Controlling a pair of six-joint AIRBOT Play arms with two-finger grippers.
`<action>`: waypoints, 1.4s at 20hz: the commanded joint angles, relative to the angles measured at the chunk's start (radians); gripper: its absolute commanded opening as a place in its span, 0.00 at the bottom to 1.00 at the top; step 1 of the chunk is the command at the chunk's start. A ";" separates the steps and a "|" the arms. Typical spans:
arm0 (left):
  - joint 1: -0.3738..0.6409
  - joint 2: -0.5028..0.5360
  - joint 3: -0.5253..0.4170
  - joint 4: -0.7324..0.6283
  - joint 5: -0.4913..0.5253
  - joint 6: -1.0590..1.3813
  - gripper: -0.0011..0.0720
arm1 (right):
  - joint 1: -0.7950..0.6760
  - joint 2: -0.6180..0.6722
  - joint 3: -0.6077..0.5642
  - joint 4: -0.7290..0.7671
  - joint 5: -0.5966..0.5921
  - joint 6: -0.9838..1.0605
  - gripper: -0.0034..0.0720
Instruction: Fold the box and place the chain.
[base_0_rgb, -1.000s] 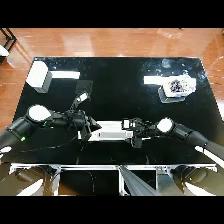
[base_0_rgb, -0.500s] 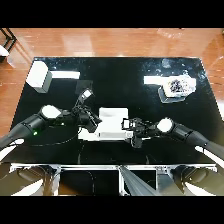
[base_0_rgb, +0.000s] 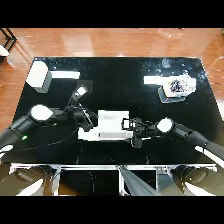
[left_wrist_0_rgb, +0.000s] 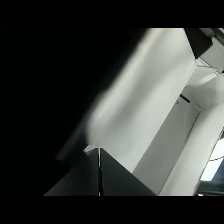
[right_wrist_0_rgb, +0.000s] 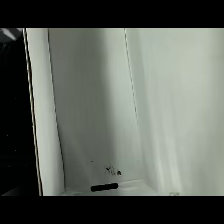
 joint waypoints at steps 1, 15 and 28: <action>0.110 0.124 0.000 0.076 -0.209 -0.050 0.04 | 0.001 0.000 0.000 0.000 0.000 0.000 0.49; 0.048 0.007 -0.096 0.232 -0.203 0.520 0.86 | 0.001 0.000 0.000 0.000 0.000 0.000 0.49; -0.013 -0.080 -0.096 0.116 -0.101 0.520 0.76 | 0.001 0.000 0.000 0.000 0.000 0.000 0.49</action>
